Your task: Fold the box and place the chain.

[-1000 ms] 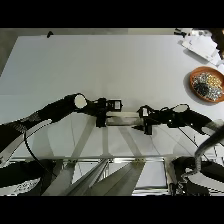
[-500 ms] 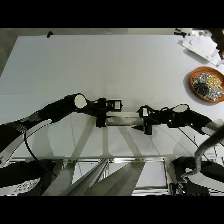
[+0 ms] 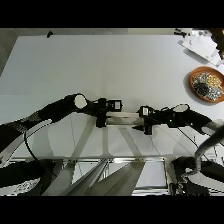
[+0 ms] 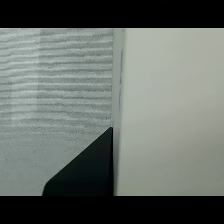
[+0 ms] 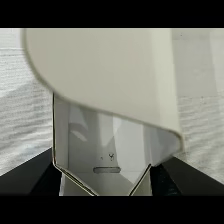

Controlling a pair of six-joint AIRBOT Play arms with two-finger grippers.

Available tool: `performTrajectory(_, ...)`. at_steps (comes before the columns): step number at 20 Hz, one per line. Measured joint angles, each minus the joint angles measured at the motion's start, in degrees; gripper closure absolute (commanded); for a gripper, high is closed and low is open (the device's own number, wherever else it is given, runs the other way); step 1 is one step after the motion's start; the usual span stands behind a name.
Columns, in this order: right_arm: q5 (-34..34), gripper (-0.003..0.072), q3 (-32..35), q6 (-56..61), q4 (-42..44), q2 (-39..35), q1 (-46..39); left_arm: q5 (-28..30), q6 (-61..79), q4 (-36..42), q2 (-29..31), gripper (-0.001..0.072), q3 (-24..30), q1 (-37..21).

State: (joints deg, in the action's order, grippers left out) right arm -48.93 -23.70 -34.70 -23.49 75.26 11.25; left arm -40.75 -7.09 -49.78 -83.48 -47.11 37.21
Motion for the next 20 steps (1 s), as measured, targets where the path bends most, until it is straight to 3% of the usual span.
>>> performTrajectory(17, -0.17, 0.0264, 0.00, 0.31, -0.13, 0.00, 0.00, -0.02, -0.02, 0.94, 0.02, 0.0688, 0.00, 0.00)
performTrajectory(18, -0.15, 0.0264, 0.00, 0.31, -0.13, 0.00, 0.00, -0.04, -0.02, 1.05, 0.02, 0.0600, 0.00, 0.00)
performTrajectory(20, -0.42, 0.0264, 0.00, 0.26, -0.31, 0.00, 0.00, -1.16, -0.04, 0.15, -0.09, 0.0197, 0.11, 0.00)
